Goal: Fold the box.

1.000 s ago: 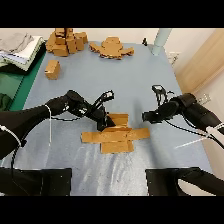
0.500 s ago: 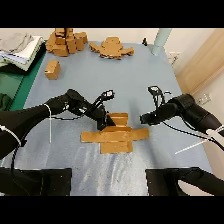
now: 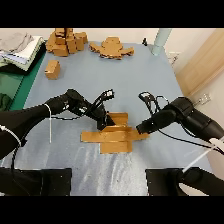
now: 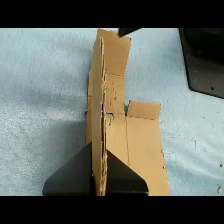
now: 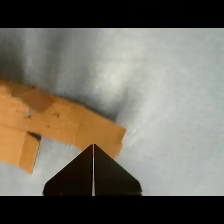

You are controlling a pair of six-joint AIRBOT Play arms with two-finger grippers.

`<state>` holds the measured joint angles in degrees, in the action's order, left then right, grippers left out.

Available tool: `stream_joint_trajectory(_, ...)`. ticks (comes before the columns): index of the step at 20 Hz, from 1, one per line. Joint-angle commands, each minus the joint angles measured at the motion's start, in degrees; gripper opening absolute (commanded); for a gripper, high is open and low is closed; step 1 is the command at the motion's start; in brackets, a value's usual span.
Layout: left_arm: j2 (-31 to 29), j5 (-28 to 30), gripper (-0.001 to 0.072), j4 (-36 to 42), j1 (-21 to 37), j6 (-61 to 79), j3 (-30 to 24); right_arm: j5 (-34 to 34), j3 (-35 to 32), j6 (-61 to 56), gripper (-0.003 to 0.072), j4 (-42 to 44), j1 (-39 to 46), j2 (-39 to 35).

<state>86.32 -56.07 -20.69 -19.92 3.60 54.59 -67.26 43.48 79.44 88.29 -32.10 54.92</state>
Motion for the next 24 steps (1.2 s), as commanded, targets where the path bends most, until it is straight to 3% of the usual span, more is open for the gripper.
stream_joint_trajectory(1, 0.0, -0.02, 0.0014, 0.09, 0.0, -0.15, 0.04, -5.75, -0.02, 0.13, 0.0004, 0.59, -6.1, -3.02)
stream_joint_trajectory(3, 0.0, -0.02, 0.0014, 0.09, 0.0, -0.15, 0.04, -4.87, -1.09, 2.71, 0.0005, 0.5, -13.73, -4.85)
stream_joint_trajectory(5, 0.0, -0.02, 0.0014, 0.09, 0.0, -0.15, 0.04, 0.24, -4.61, 7.48, 0.0029, 0.37, -23.34, -6.14)
stream_joint_trajectory(6, 0.0, -0.02, 0.0014, 0.09, 0.0, -0.15, 0.04, 4.9, -6.8, 10.34, 0.0262, -0.66, -27.87, -5.92)
stream_joint_trajectory(7, 0.0, 0.0, 0.0014, 0.09, 0.0, -0.15, 0.04, 10.38, -8.72, 14.29, 0.0581, -2.32, -31.32, -5.11)
stream_joint_trajectory(8, 0.0, 0.0, 0.0015, 0.09, 0.0, -0.15, 0.04, 15.08, -10.03, 16.9, 0.0615, -4.42, -33.62, -3.98)
stream_joint_trajectory(10, 0.0, -0.02, 0.0014, 0.09, 0.0, -0.15, 0.04, 21.24, -10.82, 17.68, 0.0615, -10.8, -35.41, -0.85)
stream_joint_trajectory(13, 0.0, -0.02, 0.0014, 0.09, 0.0, -0.15, 0.04, 23.3, -10.82, 17.64, 0.0615, -16.61, -35.36, 2.56)
stream_joint_trajectory(24, 0.0, 0.0, 0.0014, 0.09, 0.0, -0.15, 0.04, 23.23, -10.84, 17.66, 0.0614, -16.7, -35.36, 4.83)
